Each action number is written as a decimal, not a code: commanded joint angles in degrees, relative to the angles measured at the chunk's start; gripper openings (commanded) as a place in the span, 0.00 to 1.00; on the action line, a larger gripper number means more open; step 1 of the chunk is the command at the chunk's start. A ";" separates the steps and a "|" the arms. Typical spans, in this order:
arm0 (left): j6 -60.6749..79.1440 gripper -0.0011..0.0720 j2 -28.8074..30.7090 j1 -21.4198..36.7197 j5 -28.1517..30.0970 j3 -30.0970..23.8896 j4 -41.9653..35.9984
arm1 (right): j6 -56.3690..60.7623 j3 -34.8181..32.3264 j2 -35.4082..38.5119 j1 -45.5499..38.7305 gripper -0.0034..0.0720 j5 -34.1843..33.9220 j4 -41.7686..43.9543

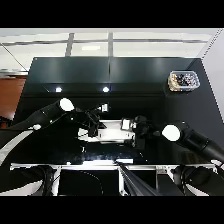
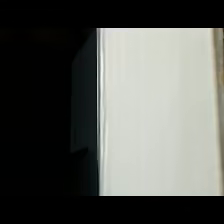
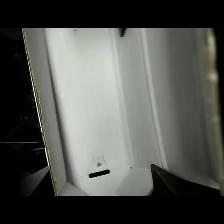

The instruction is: Fold the box and place the chain.

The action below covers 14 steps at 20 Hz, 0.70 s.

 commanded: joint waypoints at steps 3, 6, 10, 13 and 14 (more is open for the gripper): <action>0.04 0.05 -0.02 -0.04 0.02 0.04 0.00 | 1.18 1.16 0.04 -3.65 0.97 -1.81 0.02; 0.04 0.05 -0.02 -0.04 0.02 0.04 -0.02 | 1.01 1.16 0.02 -3.67 0.97 -4.39 3.19; 0.04 0.05 -0.02 -0.04 0.04 0.04 -0.02 | 0.98 1.14 -1.90 -3.67 0.97 -1.38 3.37; 0.04 0.05 -0.02 -0.04 0.02 0.04 -0.02 | -4.79 1.11 -4.63 -3.76 0.97 0.76 10.14; 0.04 0.05 -0.02 -0.04 0.02 0.04 0.00 | -8.37 1.11 -5.18 -3.76 0.97 1.03 13.27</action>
